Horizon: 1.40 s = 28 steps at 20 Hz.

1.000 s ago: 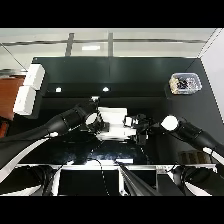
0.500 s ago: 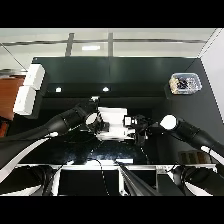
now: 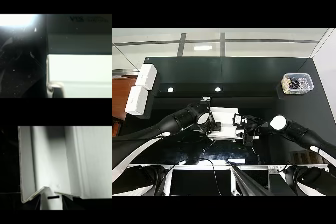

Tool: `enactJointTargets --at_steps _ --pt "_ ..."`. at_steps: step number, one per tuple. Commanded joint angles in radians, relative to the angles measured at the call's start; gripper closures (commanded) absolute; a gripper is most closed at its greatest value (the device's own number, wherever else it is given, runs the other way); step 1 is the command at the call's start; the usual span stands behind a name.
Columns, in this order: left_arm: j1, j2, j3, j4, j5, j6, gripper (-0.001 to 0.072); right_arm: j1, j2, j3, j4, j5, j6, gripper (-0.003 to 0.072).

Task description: Fold the box and place the chain.

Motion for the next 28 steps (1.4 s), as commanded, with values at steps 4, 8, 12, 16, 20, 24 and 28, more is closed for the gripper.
enactJointTargets --at_steps 4,8,12,16,20,24,28 --pt "-0.001 -0.001 0.001 -0.003 0.003 0.0 0.0678 0.028 -0.023 0.001 0.068 -0.074 0.0 0.0376" --pt "-0.001 -0.001 0.001 -0.003 0.003 0.0 0.0678 0.028 -0.024 0.001 0.068 -0.074 0.0 0.0361" --pt "-0.001 -0.001 0.001 -0.003 0.003 0.0 0.0678 0.027 -0.024 0.001 0.067 -0.074 0.0 0.0376" --pt "-0.001 -0.001 0.001 -0.003 0.001 0.0 0.0678 0.027 -0.024 0.001 0.068 -0.08 0.0 0.0232" --pt "-0.001 -0.001 0.001 -0.004 0.0 0.0 0.0678 0.027 -0.024 0.001 0.068 -0.096 0.0 0.0426" --pt "-0.001 -0.001 0.001 -0.004 0.001 0.0 0.0678 0.027 -0.024 0.001 0.067 -0.096 0.0 0.0465" --pt "-0.001 -0.001 0.001 0.0 -0.005 0.0 0.0679 -0.011 -0.007 0.001 0.008 -0.087 0.127 0.0621"
